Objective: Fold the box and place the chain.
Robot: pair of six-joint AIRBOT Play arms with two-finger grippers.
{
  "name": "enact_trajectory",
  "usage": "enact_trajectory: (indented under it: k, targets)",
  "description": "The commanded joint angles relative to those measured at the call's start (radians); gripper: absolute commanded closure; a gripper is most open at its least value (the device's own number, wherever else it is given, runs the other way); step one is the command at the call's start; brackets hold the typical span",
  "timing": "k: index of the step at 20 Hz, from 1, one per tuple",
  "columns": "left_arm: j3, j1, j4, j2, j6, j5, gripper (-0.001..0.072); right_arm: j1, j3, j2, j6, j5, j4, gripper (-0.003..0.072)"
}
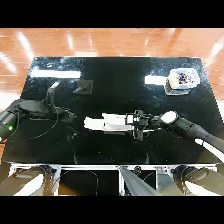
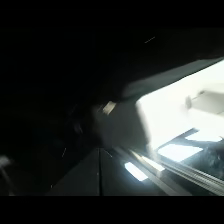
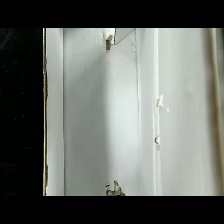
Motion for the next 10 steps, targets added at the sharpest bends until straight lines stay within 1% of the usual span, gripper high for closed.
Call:
enact_trajectory:
  k: [1,2,4,5,8,10]
  targets:
    - [-0.021,0.069,0.045,-0.017,-0.124,0.089,0.0686,0.001,0.000,0.000,0.001,0.000,0.000,0.0131]
    - [-0.021,0.068,0.044,-0.027,-0.127,0.075,0.0687,0.001,0.000,0.000,0.001,0.000,0.000,0.0131]
    - [-0.023,0.068,0.032,-0.068,-0.248,0.063,0.0686,0.001,0.000,0.000,0.001,0.000,0.000,0.0130]
    - [-0.023,0.067,0.005,-0.104,-0.253,0.083,0.0685,0.001,0.000,0.000,0.001,0.000,0.000,0.0130]
    - [-0.023,0.064,-0.165,-0.232,-0.171,0.155,0.0685,0.001,0.000,0.000,0.001,0.000,0.000,0.0131]
    - [-0.022,0.045,-0.238,-0.306,-0.129,0.148,0.0686,0.001,0.000,0.000,0.001,0.000,0.000,0.0131]
